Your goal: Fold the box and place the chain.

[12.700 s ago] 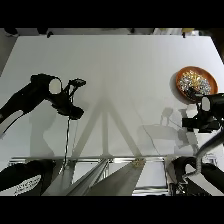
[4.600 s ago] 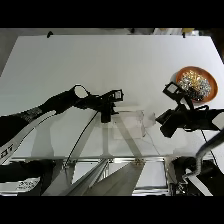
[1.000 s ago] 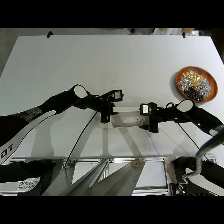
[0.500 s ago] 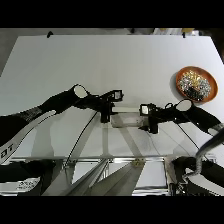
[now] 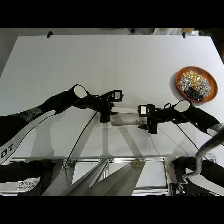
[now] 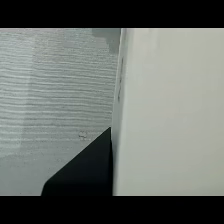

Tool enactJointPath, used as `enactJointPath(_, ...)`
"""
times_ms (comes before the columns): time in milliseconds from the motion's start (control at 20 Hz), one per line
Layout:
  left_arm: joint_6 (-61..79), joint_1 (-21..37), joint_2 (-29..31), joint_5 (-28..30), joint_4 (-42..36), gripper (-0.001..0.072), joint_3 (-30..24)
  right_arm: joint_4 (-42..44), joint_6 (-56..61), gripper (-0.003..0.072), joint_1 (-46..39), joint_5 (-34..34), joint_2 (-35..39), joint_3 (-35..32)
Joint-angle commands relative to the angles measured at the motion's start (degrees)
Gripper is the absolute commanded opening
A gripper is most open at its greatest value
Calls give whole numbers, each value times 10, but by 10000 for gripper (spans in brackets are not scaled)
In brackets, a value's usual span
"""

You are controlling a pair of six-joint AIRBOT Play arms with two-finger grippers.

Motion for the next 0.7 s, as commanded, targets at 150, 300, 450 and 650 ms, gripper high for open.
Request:
enactJointPath(150,0,0,0,1,-1,12,0,-16,5,400,1,-3,0,1)
enactJointPath(300,0,0,0,1,-1,12,0,-21,5,411,1,-3,0,1)
enactJointPath(450,0,0,0,1,-1,12,0,-21,4,412,1,-2,0,1)
enactJointPath(650,0,0,0,1,-1,12,0,-21,4,412,1,-2,0,1)
